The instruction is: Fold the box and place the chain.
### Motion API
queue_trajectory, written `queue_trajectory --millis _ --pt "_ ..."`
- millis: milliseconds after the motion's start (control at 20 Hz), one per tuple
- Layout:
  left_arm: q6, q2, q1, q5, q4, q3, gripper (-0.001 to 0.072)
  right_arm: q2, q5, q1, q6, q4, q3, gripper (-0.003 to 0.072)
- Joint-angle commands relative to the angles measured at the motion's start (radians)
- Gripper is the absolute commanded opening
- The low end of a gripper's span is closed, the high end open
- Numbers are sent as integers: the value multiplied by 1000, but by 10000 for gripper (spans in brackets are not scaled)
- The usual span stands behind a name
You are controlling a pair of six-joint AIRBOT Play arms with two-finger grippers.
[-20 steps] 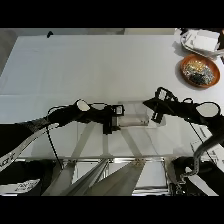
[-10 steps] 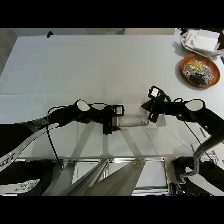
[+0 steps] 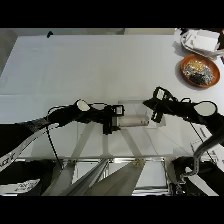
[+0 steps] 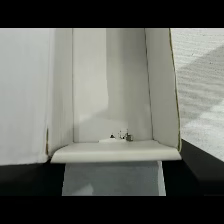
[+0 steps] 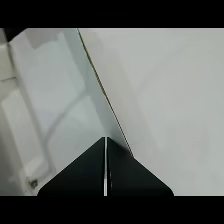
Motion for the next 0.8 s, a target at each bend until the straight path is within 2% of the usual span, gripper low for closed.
queue_trajectory --millis 0,150,250,450,600,650,750 --pt "0 0 0 1 0 0 314 120 121 0 6 -245 0 10" --pt "0 0 0 1 0 0 314 135 268 0 158 -529 0 10" --pt "0 0 0 1 0 0 314 127 286 0 173 -634 -1 11" --pt "0 0 0 -2 0 0 314 2 281 3 -31 -568 -1 146" --pt "0 0 0 -4 0 0 314 -105 245 3 -112 -539 -1 345" --pt "0 0 0 -4 0 0 314 -119 220 3 -112 -518 -1 369" --pt "0 0 0 -6 0 0 314 -134 183 3 -111 -455 -1 360"
